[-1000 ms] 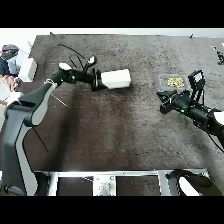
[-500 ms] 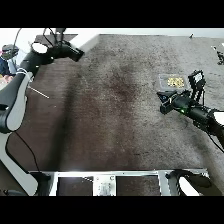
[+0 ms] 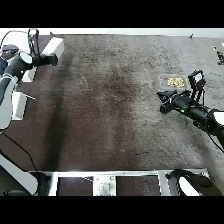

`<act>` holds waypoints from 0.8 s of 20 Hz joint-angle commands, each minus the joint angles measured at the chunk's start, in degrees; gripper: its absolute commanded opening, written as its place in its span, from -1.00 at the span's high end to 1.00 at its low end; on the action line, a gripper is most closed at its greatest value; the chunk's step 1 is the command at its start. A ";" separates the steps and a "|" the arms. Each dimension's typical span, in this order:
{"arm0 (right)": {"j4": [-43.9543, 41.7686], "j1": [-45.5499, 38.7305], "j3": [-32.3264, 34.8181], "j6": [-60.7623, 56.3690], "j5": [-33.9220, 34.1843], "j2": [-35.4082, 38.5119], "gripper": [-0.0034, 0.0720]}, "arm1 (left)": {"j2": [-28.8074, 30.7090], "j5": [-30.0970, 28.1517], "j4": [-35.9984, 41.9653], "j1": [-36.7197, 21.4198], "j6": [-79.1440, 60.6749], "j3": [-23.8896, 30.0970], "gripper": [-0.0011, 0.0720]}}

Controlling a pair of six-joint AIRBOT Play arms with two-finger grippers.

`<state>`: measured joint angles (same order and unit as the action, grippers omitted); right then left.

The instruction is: Fold the box and place the chain.

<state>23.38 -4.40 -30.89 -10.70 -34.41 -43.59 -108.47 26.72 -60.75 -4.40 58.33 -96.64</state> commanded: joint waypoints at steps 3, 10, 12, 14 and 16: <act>-0.02 -0.02 0.07 -0.02 0.42 -0.15 0.88 | 0.07 -11.54 -2.03 -1.11 4.68 10.12 0.95; -0.02 -0.02 0.07 -0.02 0.48 -0.15 0.88 | 0.04 -17.70 -2.67 -2.60 4.68 14.88 0.95; -0.02 -0.02 0.07 -0.02 0.66 -0.15 0.88 | 0.04 -16.63 -2.47 -4.46 5.20 14.88 0.95; -0.02 -0.02 0.07 -0.02 0.66 -0.15 0.88 | 0.02 -15.34 -2.58 -5.99 4.46 14.97 0.95; -0.04 -0.02 0.07 -0.02 1.33 -0.15 0.88 | 0.00 -15.34 -3.19 -6.16 1.92 15.30 0.95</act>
<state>23.38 -4.40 -30.85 -10.72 -33.67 -43.70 -108.40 10.72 -63.33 -9.54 62.76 -81.80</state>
